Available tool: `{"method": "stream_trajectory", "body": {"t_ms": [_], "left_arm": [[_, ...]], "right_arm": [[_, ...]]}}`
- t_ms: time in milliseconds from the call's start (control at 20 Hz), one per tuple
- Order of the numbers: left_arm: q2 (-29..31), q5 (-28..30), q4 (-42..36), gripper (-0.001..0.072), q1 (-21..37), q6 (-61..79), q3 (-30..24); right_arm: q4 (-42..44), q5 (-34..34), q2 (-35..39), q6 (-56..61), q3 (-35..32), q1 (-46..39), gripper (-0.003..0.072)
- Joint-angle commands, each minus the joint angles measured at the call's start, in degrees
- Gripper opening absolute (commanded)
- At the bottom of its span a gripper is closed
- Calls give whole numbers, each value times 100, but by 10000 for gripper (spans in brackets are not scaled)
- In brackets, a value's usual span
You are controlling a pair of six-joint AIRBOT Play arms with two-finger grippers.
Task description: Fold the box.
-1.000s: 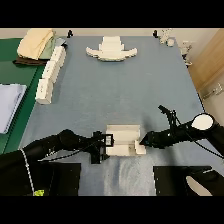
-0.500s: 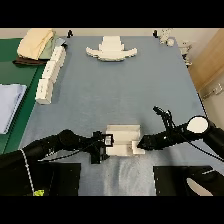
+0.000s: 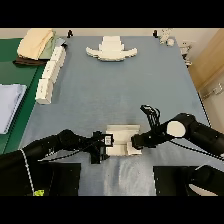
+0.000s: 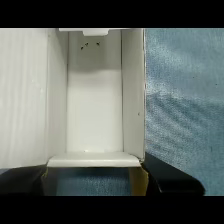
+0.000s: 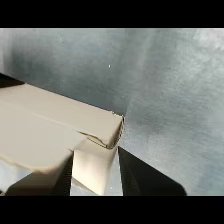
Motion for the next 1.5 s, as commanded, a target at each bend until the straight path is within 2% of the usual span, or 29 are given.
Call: {"method": "stream_trajectory", "body": {"t_ms": [0, 200, 500, 550, 600, 700, 950, 1000, 1050, 1100, 1350, 1450], "left_arm": [[7, 0, 2, 512, 4, 0, 2], [4, 0, 2, 512, 4, 0, 2], [7, 0, 2, 512, 4, 0, 2], [4, 0, 4, 512, 4, 0, 2], [4, 0, 2, 512, 4, 0, 2], [4, 0, 2, 512, 4, 0, 2], [4, 0, 2, 512, 4, 0, 2], [7, 0, 2, 512, 4, -2, 2], [7, 0, 2, 512, 7, 0, 2], [7, 0, 2, 512, 4, 0, 2], [7, 0, 2, 512, 7, 0, 2], [4, 0, 2, 512, 4, 0, 2]], "right_arm": [[-1071, 323, -671, 1502, 549, 857, 406], [-1622, 664, -1386, 2365, 920, 1335, 406], [-1725, 667, -1600, 2865, 935, 1329, 406], [-1729, 667, -1613, 2922, 935, 1329, 355], [-1742, 667, -1626, 2946, 935, 1331, 213], [-1753, 667, -1639, 2951, 935, 1331, 3], [-1821, 669, -1635, 3032, 935, 1331, 4], [-1777, 675, -1626, 3032, 935, 1331, 76], [-1665, 713, -1624, 3032, 942, 1331, 228], [-1543, 807, -1624, 3025, 957, 1331, 313], [-1705, 1012, -1541, 2970, 1134, 1327, 329], [-1950, 1370, -1484, 2997, 1244, 1325, 329]]}}
